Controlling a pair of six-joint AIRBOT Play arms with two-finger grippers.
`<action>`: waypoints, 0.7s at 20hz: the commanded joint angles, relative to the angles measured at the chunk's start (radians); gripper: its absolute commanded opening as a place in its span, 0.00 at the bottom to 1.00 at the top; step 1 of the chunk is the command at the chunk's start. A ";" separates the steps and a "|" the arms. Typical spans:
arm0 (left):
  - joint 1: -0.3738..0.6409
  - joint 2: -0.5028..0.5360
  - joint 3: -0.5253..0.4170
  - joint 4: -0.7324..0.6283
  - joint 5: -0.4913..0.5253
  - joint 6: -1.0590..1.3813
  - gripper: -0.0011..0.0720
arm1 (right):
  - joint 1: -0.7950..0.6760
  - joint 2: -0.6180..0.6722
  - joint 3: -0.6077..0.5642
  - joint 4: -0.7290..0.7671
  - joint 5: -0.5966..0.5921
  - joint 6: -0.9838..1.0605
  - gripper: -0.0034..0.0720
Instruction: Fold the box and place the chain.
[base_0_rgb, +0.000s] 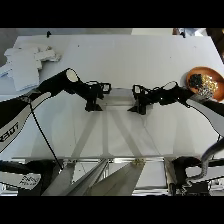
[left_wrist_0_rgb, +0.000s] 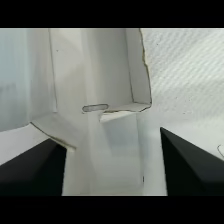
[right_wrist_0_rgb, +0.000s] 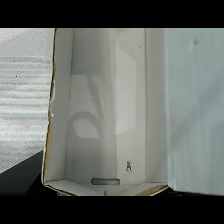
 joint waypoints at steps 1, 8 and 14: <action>-0.001 -0.001 0.000 -0.014 -0.012 0.030 0.68 | 0.000 0.001 0.001 0.000 0.000 0.000 0.58; -0.001 -0.001 0.000 -0.082 0.042 0.040 0.39 | 0.000 0.001 0.001 0.000 0.000 0.000 0.58; -0.001 -0.001 0.000 -0.110 0.068 0.040 0.37 | 0.000 0.001 0.001 0.000 0.000 0.000 0.58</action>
